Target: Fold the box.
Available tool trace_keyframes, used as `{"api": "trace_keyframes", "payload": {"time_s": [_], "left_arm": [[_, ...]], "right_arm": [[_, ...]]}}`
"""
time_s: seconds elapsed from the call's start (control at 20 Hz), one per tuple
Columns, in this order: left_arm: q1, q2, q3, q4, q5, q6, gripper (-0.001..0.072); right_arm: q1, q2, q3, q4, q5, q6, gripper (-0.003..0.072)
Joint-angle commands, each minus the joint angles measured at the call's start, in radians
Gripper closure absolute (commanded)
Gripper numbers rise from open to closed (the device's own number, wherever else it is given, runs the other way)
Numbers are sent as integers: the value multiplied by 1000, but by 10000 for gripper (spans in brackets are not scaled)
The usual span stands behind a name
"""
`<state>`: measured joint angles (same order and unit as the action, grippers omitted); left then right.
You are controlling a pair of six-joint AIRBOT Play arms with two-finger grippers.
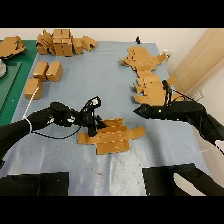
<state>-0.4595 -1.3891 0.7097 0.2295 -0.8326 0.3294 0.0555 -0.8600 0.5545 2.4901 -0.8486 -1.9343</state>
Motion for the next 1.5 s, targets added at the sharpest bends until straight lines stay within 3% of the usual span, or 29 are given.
{"api": "trace_keyframes", "payload": {"time_s": [0.0,0.2,0.35,0.65,0.9,0.95,1.0,1.05,1.25,1.45], "left_arm": [[0,-1,0,3,0,-8,698],[0,-1,0,3,0,-8,698],[0,-1,0,2,1,-8,698],[0,-1,0,2,3,-8,698],[0,-1,0,2,3,-8,698],[0,-1,0,2,3,-8,698],[0,-1,0,2,3,-8,698],[0,-1,0,2,3,-8,698],[-2,-1,0,2,3,-8,698],[-2,-1,0,2,3,-8,698]], "right_arm": [[50,43,-2,-98,-108,48,684],[133,86,-67,-171,-136,131,683],[272,134,-136,-234,-117,131,684],[696,320,-142,-745,-38,340,684],[1054,505,-174,-891,-140,404,682],[1098,517,-192,-928,-124,403,612],[1131,512,-212,-998,-94,397,305],[1146,493,-232,-1078,-58,372,177],[1147,307,-261,-1234,124,233,177],[1143,124,-261,-1360,267,230,177]]}}
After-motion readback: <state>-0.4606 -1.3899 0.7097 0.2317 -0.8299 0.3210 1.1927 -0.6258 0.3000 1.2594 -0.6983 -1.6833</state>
